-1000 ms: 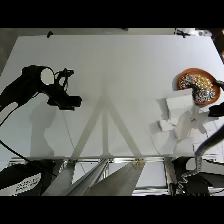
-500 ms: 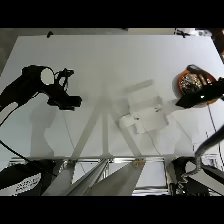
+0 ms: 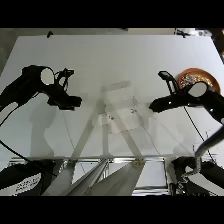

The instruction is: Fold the box and place the chain.

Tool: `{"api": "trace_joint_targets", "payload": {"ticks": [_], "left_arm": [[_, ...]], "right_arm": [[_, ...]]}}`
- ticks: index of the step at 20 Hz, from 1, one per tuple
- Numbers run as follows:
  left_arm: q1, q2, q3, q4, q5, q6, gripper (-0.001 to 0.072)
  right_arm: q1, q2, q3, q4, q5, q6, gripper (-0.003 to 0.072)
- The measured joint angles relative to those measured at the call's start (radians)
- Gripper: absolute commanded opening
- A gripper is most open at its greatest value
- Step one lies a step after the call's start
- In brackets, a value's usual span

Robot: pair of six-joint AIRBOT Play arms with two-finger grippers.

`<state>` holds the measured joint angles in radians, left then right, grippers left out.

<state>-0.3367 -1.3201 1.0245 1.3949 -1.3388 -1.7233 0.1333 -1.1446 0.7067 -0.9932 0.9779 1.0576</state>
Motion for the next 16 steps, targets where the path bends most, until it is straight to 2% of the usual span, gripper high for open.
{"api": "trace_joint_targets", "payload": {"ticks": [5, 8, 11, 12, 13, 14, 15, 16], "left_arm": [[0.000, 0.000, 0.000, 0.000, 0.018, 0.000, 0.0012], [0.000, 0.000, 0.000, -0.003, 0.044, -0.002, 0.0012], [-0.001, 0.000, 0.000, -0.003, 0.091, 0.031, 0.0018], [-0.001, 0.000, 0.000, -0.001, 0.106, 0.069, 0.0088], [-0.002, 0.000, 0.000, 0.000, 0.121, 0.107, 0.0245], [-0.002, 0.000, 0.000, 0.000, 0.134, 0.149, 0.0442], [-0.002, 0.000, 0.000, 0.000, 0.147, 0.190, 0.0563], [-0.002, 0.000, 0.000, -0.003, 0.163, 0.242, 0.0575]], "right_arm": [[0.172, 0.006, -0.059, -0.019, -0.122, 0.156, 0.0006], [0.230, 0.007, -0.072, -0.103, -0.205, 0.283, 0.0006], [0.251, 0.007, -0.077, -0.188, -0.233, 0.374, 0.0006], [0.254, 0.007, -0.077, -0.206, -0.233, 0.392, 0.0006], [0.257, 0.007, -0.078, -0.220, -0.234, 0.407, 0.0006], [0.259, 0.007, -0.079, -0.231, -0.233, 0.417, 0.0006], [0.260, 0.007, -0.079, -0.238, -0.234, 0.425, 0.0007], [0.261, 0.007, -0.079, -0.243, -0.235, 0.433, 0.0007]]}}
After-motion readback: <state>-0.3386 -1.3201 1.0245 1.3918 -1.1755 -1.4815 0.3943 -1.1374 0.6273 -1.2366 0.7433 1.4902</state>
